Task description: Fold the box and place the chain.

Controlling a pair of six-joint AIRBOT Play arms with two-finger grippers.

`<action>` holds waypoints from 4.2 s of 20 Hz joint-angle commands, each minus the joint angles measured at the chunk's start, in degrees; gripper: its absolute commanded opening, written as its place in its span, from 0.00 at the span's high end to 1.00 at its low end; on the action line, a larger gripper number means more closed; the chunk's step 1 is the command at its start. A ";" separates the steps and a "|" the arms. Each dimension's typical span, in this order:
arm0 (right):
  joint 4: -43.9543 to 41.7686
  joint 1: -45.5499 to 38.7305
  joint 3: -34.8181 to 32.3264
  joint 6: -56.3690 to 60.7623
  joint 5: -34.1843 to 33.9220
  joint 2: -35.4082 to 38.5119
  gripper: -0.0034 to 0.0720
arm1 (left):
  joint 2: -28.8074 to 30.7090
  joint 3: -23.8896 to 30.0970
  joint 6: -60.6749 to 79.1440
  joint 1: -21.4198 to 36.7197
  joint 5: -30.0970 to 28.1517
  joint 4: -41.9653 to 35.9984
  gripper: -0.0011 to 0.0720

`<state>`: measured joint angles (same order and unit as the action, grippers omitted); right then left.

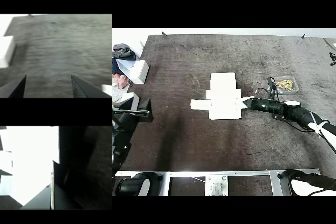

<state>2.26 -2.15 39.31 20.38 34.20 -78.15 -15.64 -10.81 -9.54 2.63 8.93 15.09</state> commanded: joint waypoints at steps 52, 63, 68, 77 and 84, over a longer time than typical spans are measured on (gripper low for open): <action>-5.33 2.29 1.18 -9.27 -3.37 -4.24 0.99 | -109.20 -96.67 -26.40 -12.17 74.84 12.96 0.47; -5.25 2.23 1.18 -10.82 -2.91 -4.24 0.72 | -109.20 -96.67 -24.76 -12.17 74.71 13.00 0.97; -2.89 -5.46 1.16 -11.41 0.50 0.39 0.60 | -109.18 -96.67 -16.48 -12.17 75.36 13.00 0.97; -2.51 -15.17 1.16 -11.17 6.49 3.10 0.60 | -108.72 -96.56 5.05 -12.04 76.22 13.16 0.98; -2.49 -14.95 1.16 -11.19 6.34 2.89 0.60 | -106.16 -90.51 20.06 -9.79 72.17 5.70 0.98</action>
<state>-0.21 -17.12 40.42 9.13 40.45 -75.29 -122.52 -103.53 3.92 -7.81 83.18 23.55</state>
